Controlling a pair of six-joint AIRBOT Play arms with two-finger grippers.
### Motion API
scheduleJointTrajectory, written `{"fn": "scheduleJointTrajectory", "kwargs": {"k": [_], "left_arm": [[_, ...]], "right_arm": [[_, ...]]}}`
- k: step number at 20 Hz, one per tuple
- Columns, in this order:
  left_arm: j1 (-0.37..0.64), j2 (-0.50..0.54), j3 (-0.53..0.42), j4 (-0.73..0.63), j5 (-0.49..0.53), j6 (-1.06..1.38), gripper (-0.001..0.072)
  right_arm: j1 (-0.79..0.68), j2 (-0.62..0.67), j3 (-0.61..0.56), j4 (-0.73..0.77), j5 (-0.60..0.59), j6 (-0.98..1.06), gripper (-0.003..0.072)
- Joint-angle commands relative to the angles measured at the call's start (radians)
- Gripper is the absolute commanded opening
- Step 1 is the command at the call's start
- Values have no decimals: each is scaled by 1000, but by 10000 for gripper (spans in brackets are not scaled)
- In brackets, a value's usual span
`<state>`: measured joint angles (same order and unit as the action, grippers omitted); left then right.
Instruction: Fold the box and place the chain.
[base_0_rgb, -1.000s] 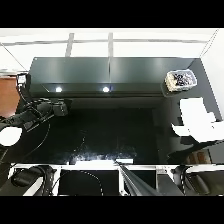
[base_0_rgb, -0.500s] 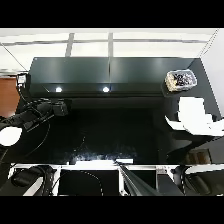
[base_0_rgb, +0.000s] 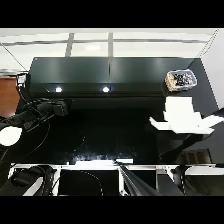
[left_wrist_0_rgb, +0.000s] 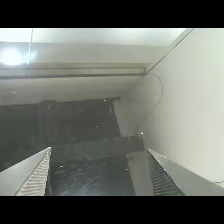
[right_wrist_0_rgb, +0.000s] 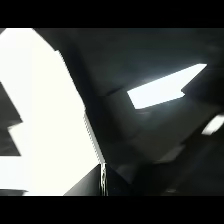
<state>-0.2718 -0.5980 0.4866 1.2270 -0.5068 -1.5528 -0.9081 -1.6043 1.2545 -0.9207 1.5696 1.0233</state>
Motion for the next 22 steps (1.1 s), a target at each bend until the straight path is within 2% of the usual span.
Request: {"fn": "scheduleJointTrajectory", "kwargs": {"k": [1, 4, 7, 9, 12, 14, 16, 18, 20, 22], "left_arm": [[-1, -2, 0, 10, 5, 0, 704], [-1, -2, 0, -28, 4, 0, 703], [-1, -2, 0, -95, -13, 0, 704], [-1, -10, 0, -101, -59, -6, 702], [0, -67, 1, -224, -158, -7, 701], [1, -142, 1, -307, -213, 42, 701], [12, -241, 1, -443, -240, 174, 701], [68, -356, 1, -640, -309, 373, 701], [153, -459, 1, -793, -402, 532, 701], [216, -551, 19, -782, -504, 565, 701]], "right_arm": [[114, 124, -172, 142, -40, 39, 11], [282, 332, -402, 354, -249, 24, 11], [499, 588, -654, 558, -519, 13, 11], [653, 754, -794, 642, -684, -34, 11], [890, 958, -953, 742, -849, -176, 11], [1044, 1027, -1007, 734, -927, -192, 11], [1186, 1034, -1020, 719, -1018, -191, 11], [1296, 1034, -1020, 720, -1123, -185, 11], [1354, 1034, -1020, 720, -1173, -174, 11], [1374, 1034, -1020, 720, -1174, -171, 12]]}}
